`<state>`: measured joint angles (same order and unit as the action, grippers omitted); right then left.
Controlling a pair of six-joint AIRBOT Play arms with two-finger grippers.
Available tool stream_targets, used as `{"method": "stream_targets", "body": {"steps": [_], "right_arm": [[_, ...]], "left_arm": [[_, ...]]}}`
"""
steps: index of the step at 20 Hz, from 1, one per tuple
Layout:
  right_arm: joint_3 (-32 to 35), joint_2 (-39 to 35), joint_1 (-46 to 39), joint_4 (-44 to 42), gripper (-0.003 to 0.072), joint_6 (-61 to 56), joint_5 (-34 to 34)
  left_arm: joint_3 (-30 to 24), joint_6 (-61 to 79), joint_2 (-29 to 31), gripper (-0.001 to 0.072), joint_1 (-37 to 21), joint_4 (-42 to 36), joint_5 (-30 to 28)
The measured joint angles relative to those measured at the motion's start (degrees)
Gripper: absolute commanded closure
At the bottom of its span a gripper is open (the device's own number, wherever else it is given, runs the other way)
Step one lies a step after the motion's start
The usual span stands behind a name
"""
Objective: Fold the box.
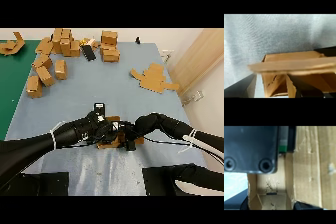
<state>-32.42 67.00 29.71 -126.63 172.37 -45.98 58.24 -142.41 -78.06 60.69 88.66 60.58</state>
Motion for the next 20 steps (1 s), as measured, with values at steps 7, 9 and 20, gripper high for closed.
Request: {"method": "stream_targets", "body": {"steps": [7,9,20], "right_arm": [[0.0,0.0,0.0,0.0,0.0104,-0.02,0.0],[0.0,-0.02,0.0,0.0,0.0104,-0.02,0.0],[0.0,0.0,-0.02,-0.02,0.0104,-0.02,-0.02]], "left_arm": [[0.46,-0.15,-2.21,0.0169,0.04,-0.04,1.77],[0.85,-0.39,-2.84,0.022,0.04,-0.09,1.9],[1.51,-2.84,-4.72,0.0698,0.02,0.02,1.6]]}}
